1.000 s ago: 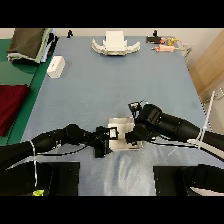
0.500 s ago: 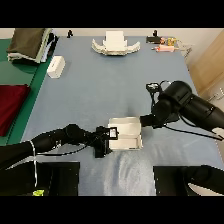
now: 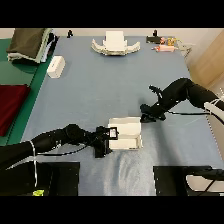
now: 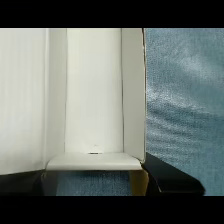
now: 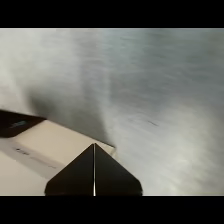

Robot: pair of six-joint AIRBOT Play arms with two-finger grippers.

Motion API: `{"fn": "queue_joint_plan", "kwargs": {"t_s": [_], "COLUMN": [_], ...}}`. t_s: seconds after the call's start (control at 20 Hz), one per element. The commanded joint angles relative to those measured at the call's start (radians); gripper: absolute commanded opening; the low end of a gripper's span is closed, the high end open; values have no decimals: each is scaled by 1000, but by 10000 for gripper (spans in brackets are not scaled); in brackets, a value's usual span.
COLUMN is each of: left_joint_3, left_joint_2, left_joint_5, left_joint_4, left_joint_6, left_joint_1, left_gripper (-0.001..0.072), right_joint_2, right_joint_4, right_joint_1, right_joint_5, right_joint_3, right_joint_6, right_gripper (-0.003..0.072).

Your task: Fold the box.

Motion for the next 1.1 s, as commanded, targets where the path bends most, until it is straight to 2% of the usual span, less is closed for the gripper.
{"fn": "queue_joint_plan", "kwargs": {"t_s": [0.0, 0.15, 0.4, 0.55, 0.75, 1.05], "left_joint_3": [1, 1, 1, 1, 1, 1], "left_joint_2": [0, 0, 0, 0, 0, 0], "left_joint_5": [0, 0, 0, 0, 0, 0], "left_joint_4": [0, 0, 0, 0, 0, 0], "left_joint_6": [0, 0, 0, 0, 0, 0], "left_joint_1": [0, 0, 0, 0, 0, 0], "left_gripper": [466, 466, 466, 466, 466, 466], "right_joint_2": [-121, -156, -116, -27, 100, 261], "right_joint_4": [300, 344, 322, 195, 13, -97], "right_joint_1": [-60, -58, -49, 24, 190, 415], "right_joint_5": [-131, -277, -293, -201, -5, 235], "right_joint_3": [-2, -2, -3, -4, -11, -120], "right_joint_6": [-309, -410, -461, -477, -488, -531], "right_gripper": [0, 0, 2, 1, 1, 2]}}
